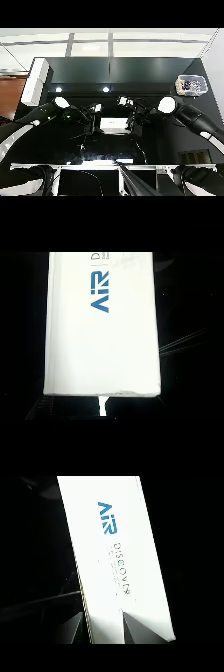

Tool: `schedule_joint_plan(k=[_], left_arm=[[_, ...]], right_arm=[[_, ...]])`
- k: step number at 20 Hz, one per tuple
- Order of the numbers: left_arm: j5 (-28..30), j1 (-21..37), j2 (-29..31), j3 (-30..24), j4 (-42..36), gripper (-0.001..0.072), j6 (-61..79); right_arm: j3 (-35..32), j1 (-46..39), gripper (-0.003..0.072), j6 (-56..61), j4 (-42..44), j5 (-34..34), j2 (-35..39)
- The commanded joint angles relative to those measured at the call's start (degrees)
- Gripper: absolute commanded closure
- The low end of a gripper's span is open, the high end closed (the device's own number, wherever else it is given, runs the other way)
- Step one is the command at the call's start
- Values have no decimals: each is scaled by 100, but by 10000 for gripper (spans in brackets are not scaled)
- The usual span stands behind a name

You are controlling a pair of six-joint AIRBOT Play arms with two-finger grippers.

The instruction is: Fold the box and place the chain.

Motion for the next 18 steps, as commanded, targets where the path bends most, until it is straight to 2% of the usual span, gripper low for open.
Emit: schedule_joint_plan(k=[1, 3, 4, 5, 8, 10, 14, 18], left_arm=[[2, -4, -4, 0, 0, 241, 2], [2, -4, -4, 0, 0, 241, 2], [2, -4, -4, 0, 0, 241, 2], [2, -4, -4, 0, 0, 242, 2], [2, -4, -4, 0, 0, 241, 2], [2, -4, -4, 0, 0, 241, 2], [2, -4, -4, 0, -2, 241, 4], [2, -4, -4, 0, -7, 241, 4]], right_arm=[[61, -155, 370, 1045, -2, 232, 378], [55, -404, 377, 2260, 66, 579, 498], [-7, -481, 606, 2684, 254, 619, 481], [-166, -514, 669, 2859, 715, 444, 472], [-505, -511, 669, 2844, 2345, -199, 116], [-505, -511, 669, 2802, 2778, -439, -275], [-509, -511, 668, 2710, 2651, -466, -802], [-514, -509, 668, 2719, 2234, -525, -927]])
